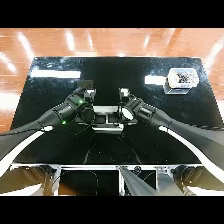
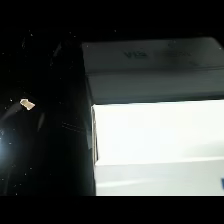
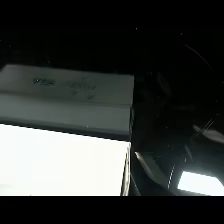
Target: Fold the box and place the chain.
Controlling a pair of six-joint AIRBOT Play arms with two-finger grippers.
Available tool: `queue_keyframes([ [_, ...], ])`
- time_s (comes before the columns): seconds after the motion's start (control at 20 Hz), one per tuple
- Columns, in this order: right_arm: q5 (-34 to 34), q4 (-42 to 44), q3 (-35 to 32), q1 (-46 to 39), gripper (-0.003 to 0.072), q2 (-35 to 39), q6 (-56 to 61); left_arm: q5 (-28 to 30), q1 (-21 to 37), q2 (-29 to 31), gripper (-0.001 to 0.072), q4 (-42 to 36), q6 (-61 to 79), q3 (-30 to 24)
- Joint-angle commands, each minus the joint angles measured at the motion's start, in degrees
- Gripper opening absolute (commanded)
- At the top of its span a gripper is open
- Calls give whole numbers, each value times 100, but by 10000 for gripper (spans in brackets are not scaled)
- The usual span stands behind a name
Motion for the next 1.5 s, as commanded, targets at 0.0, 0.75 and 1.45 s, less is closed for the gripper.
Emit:
queue_keyframes([
  [0.0,52,-9,4,-2,346,-50,-24,-22,4,-2,22,4,-13,2],
  [0.75,-20,170,4,-2,37,-70,-411,-22,4,-2,22,4,-13,2],
  [1.45,568,227,59,-50,484,205,-407,-31,4,-2,22,9,-13,2],
])
